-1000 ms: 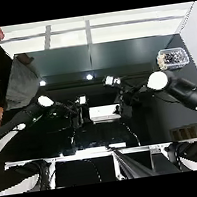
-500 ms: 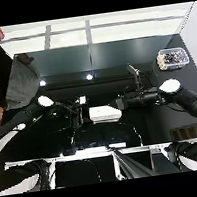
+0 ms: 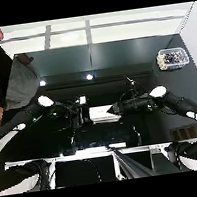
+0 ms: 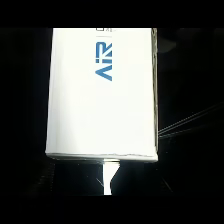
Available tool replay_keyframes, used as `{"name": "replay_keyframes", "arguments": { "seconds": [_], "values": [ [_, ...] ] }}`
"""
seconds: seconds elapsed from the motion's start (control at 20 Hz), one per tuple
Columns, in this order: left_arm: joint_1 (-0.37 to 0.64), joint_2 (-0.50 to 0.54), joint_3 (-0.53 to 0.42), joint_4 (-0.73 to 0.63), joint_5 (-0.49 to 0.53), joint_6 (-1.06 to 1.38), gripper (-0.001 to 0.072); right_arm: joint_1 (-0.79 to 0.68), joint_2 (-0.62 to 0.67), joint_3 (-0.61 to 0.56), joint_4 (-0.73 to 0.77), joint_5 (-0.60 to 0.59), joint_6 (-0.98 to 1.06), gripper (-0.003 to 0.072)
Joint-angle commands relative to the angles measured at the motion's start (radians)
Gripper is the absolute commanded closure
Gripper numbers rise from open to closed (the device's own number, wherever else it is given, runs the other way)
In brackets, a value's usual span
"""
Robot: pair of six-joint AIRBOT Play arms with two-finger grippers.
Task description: Fold the box and place the chain.
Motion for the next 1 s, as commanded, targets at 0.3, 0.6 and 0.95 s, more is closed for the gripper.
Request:
{"name": "replay_keyframes", "arguments": {
  "seconds": [0.3, 0.6, 0.95],
  "values": [
    [0.001, -0.001, 0.0, -0.001, 0.0, 0.0, 0.0266, -0.018, 0.038, 0.071, -0.101, 0.109, 0.011, 0.0665],
    [0.001, 0.017, 0.0, 0.006, 0.001, 0.0, 0.0097, -0.256, 0.317, 0.25, -0.838, 0.381, 0.355, 0.0666],
    [0.005, 0.215, 0.094, 0.339, -0.061, -0.342, -0.0009, -0.499, 0.517, 0.249, -1.07, 0.489, 0.439, 0.0666]
  ]
}}
